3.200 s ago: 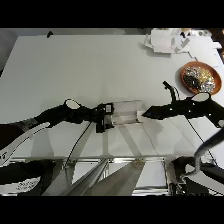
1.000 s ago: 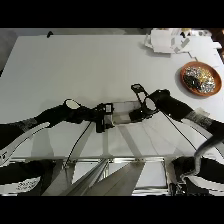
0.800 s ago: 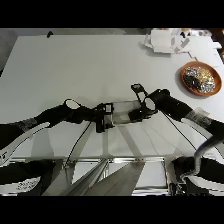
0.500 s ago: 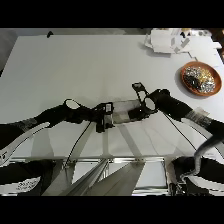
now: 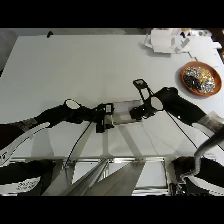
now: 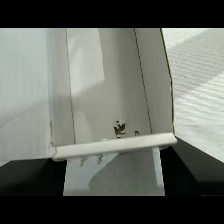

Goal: Fold the box and place the chain.

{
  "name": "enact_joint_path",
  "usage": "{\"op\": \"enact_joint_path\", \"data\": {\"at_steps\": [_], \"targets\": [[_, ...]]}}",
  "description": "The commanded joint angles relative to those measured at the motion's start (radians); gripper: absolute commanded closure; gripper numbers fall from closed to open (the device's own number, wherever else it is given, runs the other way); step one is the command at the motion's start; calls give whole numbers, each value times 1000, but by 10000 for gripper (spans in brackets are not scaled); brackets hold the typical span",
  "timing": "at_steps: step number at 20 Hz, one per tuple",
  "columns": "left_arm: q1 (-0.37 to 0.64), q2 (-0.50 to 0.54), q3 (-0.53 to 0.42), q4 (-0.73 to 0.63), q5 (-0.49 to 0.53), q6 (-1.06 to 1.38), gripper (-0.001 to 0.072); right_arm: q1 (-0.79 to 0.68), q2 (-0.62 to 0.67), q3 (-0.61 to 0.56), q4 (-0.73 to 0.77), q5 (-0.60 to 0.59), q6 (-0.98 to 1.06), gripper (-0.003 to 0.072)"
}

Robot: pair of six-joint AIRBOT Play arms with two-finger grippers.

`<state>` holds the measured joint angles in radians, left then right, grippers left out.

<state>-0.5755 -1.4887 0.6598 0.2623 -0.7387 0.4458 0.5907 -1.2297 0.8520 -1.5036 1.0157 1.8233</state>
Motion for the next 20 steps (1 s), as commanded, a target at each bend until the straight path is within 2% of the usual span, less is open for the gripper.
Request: {"op": "enact_joint_path", "data": {"at_steps": [1,3,4,5,8,12,13,16,20], "targets": [[0,0,0,-1,2,-1,573,-38,99,40,-8,132,-34,291],[0,0,0,-1,2,-1,573,-100,116,144,14,242,-136,292],[0,0,0,-1,2,-1,573,-143,115,209,6,273,-179,316],[0,0,0,-1,2,-1,573,-193,115,266,-10,264,-211,380],[0,0,0,-1,2,-1,573,-407,97,413,-49,144,-293,402],[0,0,0,-1,2,-1,573,-717,-48,590,-48,158,-349,423],[0,0,0,-1,2,-1,573,-773,-84,609,-46,154,-376,450],[0,0,0,-1,2,-1,573,-894,-188,615,-46,130,-430,451],[0,0,0,-1,2,-1,573,-938,-342,615,-45,60,-489,448]]}}
